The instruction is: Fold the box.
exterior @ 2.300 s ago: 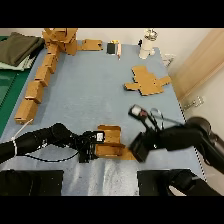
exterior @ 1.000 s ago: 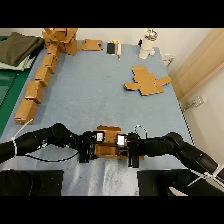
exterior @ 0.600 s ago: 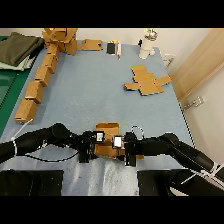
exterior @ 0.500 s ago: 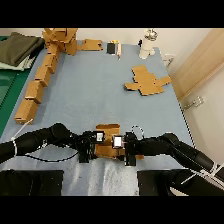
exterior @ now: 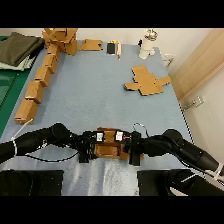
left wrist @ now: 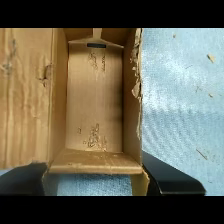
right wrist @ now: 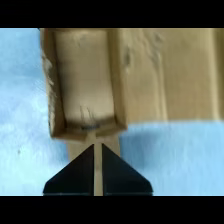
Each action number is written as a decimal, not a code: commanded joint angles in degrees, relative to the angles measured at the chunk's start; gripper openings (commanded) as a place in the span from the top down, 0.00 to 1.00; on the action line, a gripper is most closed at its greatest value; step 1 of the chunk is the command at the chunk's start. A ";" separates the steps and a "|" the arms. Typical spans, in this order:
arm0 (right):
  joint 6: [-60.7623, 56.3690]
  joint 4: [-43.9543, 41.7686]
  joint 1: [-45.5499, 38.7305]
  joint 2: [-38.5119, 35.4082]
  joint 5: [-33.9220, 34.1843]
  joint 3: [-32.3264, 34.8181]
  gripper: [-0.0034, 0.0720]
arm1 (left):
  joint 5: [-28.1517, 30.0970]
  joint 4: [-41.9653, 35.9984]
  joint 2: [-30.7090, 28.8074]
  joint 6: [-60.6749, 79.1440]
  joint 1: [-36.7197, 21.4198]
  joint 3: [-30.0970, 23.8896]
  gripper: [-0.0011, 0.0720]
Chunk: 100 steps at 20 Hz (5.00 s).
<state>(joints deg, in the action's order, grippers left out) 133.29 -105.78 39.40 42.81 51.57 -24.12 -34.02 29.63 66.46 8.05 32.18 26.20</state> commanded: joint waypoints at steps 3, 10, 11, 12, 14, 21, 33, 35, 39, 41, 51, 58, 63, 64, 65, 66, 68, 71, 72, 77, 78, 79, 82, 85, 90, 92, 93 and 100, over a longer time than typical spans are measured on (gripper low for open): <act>-43.10 28.92 -0.13 -6.10 16.63 -4.81 0.95 | 0.00 0.00 0.00 0.00 -0.02 0.07 0.44; -74.38 21.94 -8.44 -8.07 19.76 0.26 0.95 | 0.00 0.00 0.00 0.00 -0.02 0.07 0.44; -74.36 17.57 -9.94 -7.39 16.33 2.25 0.95 | 0.00 0.00 0.00 0.00 -0.02 0.07 0.44; -74.34 14.75 -10.71 -6.88 13.40 3.80 0.95 | 0.00 0.00 0.00 0.00 -0.02 0.04 0.44; -73.33 10.56 -11.21 -6.08 10.38 5.29 0.95 | 0.00 0.00 0.00 0.00 -0.02 0.07 0.44; -66.82 -1.70 -11.15 -6.88 10.64 4.90 0.95 | 0.00 0.00 0.00 0.00 -0.02 0.07 0.44; -58.38 -9.99 -11.04 -2.47 3.65 4.90 0.95 | 0.00 0.00 0.00 0.00 -0.02 0.07 0.44; -57.40 -9.99 -11.06 -2.25 3.06 4.68 0.95 | 0.00 0.00 0.00 0.00 -0.02 0.07 0.44; -57.35 -12.96 -10.88 -4.85 3.08 2.12 0.95 | 0.00 0.00 0.00 0.00 -0.02 0.07 0.44; -57.27 -14.67 -9.88 -5.38 2.91 1.03 0.80 | 0.00 0.00 0.00 0.00 -0.02 0.07 0.44; -57.29 -15.30 -4.61 -1.29 -0.20 0.72 0.37 | 0.00 0.00 0.00 0.00 -0.02 0.07 0.44; -60.41 -14.51 -4.48 4.26 0.02 -2.32 0.38 | 0.00 0.00 0.00 0.00 -0.02 0.07 0.44; -75.17 -2.80 3.82 14.49 3.78 -11.04 0.46 | 0.00 0.00 0.00 0.00 -0.02 0.07 0.44; -78.12 -1.01 5.90 16.52 5.01 -12.44 0.46 | 0.00 0.00 0.00 0.00 -0.02 0.07 0.44; -82.29 1.60 8.15 18.58 6.40 -13.88 0.46 | 0.00 0.00 0.00 0.00 -0.02 0.07 0.44; -85.66 3.82 10.08 20.26 8.15 -15.37 0.46 | 0.00 0.00 0.00 0.00 -0.02 0.07 0.44; -93.00 8.61 13.55 23.26 11.76 -18.75 0.46 | 0.00 0.00 0.00 0.00 -0.02 0.07 0.44; -99.62 13.20 16.39 26.93 17.33 -23.43 0.46 | 0.00 0.00 0.00 0.00 -0.02 0.07 0.44; -100.87 14.56 16.76 28.26 19.65 -24.55 0.46 | 0.00 0.00 0.00 0.00 -0.02 0.07 0.44; -101.29 15.56 16.79 30.73 22.40 -25.99 0.88 | 0.00 0.00 0.00 0.00 -0.02 0.07 0.44; -101.11 15.52 16.79 30.73 22.40 -25.99 0.95 | 0.00 0.00 0.00 0.00 -0.02 0.07 0.44; -100.83 15.43 16.79 30.73 22.40 -25.99 0.95 | 0.00 0.00 0.00 0.00 -0.02 0.04 0.44; -99.27 15.32 16.79 30.67 21.44 -26.03 0.90 | 0.00 0.00 0.00 0.00 -0.02 0.07 0.44; -99.19 14.88 16.76 29.90 21.97 -26.05 0.45 | 0.00 0.00 0.00 0.00 -0.02 0.07 0.44; -99.23 13.38 16.72 24.17 22.97 -26.05 0.45 | 0.00 0.00 0.00 0.00 -0.02 0.07 0.44; -99.38 11.32 16.72 20.52 23.04 -26.05 0.45 | 0.00 0.00 0.00 0.00 -0.02 0.07 0.44; -99.89 10.78 16.72 18.32 23.78 -26.05 0.45 | 0.00 0.00 0.00 0.00 -0.02 0.07 0.44; -95.32 18.16 8.79 6.56 33.99 -24.48 0.94 | 0.00 0.00 0.00 0.00 -0.02 0.04 0.44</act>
<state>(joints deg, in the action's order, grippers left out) 34.11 -91.64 53.01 52.90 80.75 -49.58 -34.04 29.63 66.46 8.05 32.18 26.20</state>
